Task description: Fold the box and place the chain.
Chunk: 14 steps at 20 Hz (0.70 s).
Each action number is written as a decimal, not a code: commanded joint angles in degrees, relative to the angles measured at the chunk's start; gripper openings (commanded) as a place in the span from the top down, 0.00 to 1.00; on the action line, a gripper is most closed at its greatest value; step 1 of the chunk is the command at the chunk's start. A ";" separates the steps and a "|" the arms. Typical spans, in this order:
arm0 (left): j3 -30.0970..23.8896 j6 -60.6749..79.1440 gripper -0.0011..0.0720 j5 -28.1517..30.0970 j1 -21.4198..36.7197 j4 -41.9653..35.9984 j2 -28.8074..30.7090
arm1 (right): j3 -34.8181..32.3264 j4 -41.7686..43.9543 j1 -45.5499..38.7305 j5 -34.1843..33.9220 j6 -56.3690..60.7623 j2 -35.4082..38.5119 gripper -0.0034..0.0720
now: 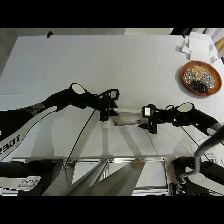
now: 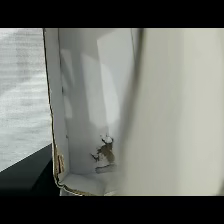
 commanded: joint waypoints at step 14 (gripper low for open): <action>0.02 -20.04 0.25 2.54 0.07 23.71 14.84 | 0.00 0.15 -0.02 0.02 0.31 -0.02 0.41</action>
